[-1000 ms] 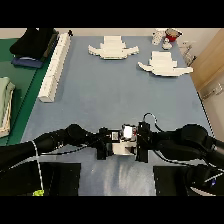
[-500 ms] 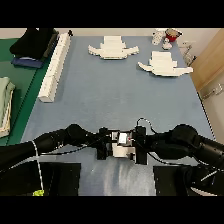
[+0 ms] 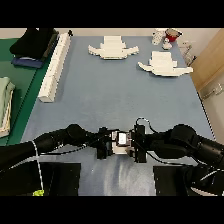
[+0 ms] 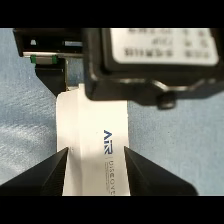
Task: Fold the box.
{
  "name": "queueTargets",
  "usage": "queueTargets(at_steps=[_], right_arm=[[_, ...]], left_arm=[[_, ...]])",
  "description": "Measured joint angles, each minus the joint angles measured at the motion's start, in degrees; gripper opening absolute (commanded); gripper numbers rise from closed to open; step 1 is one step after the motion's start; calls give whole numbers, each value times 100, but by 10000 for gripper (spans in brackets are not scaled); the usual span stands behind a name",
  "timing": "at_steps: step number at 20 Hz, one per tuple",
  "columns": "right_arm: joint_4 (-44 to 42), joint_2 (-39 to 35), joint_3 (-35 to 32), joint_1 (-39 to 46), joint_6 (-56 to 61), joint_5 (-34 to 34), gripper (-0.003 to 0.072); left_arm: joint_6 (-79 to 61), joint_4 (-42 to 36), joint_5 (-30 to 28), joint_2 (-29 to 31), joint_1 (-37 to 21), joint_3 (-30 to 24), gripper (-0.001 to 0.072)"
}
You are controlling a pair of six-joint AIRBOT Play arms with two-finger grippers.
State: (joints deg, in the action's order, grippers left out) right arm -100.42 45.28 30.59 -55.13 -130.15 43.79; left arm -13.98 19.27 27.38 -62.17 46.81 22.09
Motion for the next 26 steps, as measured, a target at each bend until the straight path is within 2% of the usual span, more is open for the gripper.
queueTargets(at_steps=[18,20,22,24,26], right_arm=[[173,-328,0,0,-2,-42,506],[186,-334,0,0,-2,-39,338],[184,-313,0,-2,-2,-39,335],[188,-240,0,-2,0,-35,232],[142,-155,0,-2,-2,-4,225]], left_arm=[[-11,2,24,0,0,0,413],[-9,2,20,0,0,0,413],[-7,0,11,0,-2,0,413],[-4,-2,11,0,-2,0,413],[-4,-2,2,0,-2,0,413]])
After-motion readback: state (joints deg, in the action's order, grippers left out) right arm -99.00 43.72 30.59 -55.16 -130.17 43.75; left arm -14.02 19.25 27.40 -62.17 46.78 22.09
